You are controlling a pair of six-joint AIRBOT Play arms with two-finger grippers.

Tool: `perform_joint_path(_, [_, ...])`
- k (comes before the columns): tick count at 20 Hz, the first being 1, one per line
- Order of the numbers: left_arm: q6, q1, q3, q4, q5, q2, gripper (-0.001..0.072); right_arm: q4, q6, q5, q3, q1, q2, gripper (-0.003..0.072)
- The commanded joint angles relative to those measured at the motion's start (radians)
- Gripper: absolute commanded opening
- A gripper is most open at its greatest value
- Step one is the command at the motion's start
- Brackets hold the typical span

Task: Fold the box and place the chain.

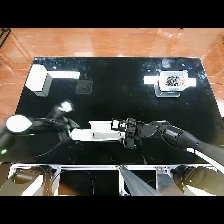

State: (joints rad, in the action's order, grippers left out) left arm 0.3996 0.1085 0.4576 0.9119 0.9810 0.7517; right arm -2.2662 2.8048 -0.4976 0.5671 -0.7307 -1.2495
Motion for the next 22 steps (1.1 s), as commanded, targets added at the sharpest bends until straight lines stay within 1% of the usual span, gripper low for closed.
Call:
perform_joint_path(1, [0.348, -0.293, 0.001, 0.016, 0.153, -0.153, 0.0022, -0.001, 0.0, 0.0, 0.0, -0.001, 0.0, 0.0186])
perform_joint_path(2, [0.425, -0.373, -0.002, 0.035, 0.2, -0.161, 0.002, -0.001, 0.0, 0.001, 0.0, -0.001, 0.0, 0.0186])
perform_joint_path(3, [0.491, -0.435, -0.014, 0.047, 0.209, -0.158, 0.002, -0.001, 0.0, 0.001, 0.0, -0.001, 0.0, 0.0186])
perform_joint_path(5, [0.764, -0.538, -0.105, -0.01, 0.147, -0.147, 0.0021, -0.001, 0.0, 0.001, 0.0, -0.001, 0.0, 0.0187])
perform_joint_path(6, [0.863, -0.572, -0.161, -0.058, 0.137, -0.136, 0.0021, -0.001, 0.0, 0.001, 0.0, -0.001, 0.0, 0.0186])
perform_joint_path(8, [0.853, -0.581, -0.238, -0.109, 0.137, -0.097, 0.0021, -0.004, -0.001, 0.001, 0.0, -0.001, 0.0, 0.0186])
perform_joint_path(10, [0.807, -0.546, -0.27, -0.115, 0.153, -0.045, 0.002, -0.004, -0.001, 0.003, 0.0, -0.001, 0.0, 0.0186])
perform_joint_path(12, [0.814, -0.475, -0.27, -0.117, 0.143, 0.018, 0.0019, -0.005, -0.001, 0.004, 0.0, -0.001, 0.0, 0.0186])
perform_joint_path(14, [0.839, -0.38, -0.27, -0.143, 0.083, 0.07, 0.0019, -0.004, 0.0, 0.005, 0.0, -0.001, 0.0, 0.0186])
perform_joint_path(17, [0.866, -0.222, -0.266, -0.144, -0.067, 0.145, 0.0019, -0.004, 0.0, 0.007, 0.0, -0.001, 0.0, 0.0186])
perform_joint_path(18, [0.866, -0.175, -0.257, -0.143, -0.095, 0.17, 0.0019, -0.004, 0.0, 0.007, 0.0, -0.001, 0.0, 0.0186])
perform_joint_path(20, [0.865, -0.098, -0.224, -0.143, -0.116, 0.221, 0.0019, -0.004, 0.0, 0.007, 0.0, -0.001, 0.0, 0.0186])
perform_joint_path(22, [0.861, -0.062, -0.185, -0.137, -0.121, 0.264, 0.0019, -0.004, 0.0, 0.007, 0.0, -0.001, 0.0, 0.0186])
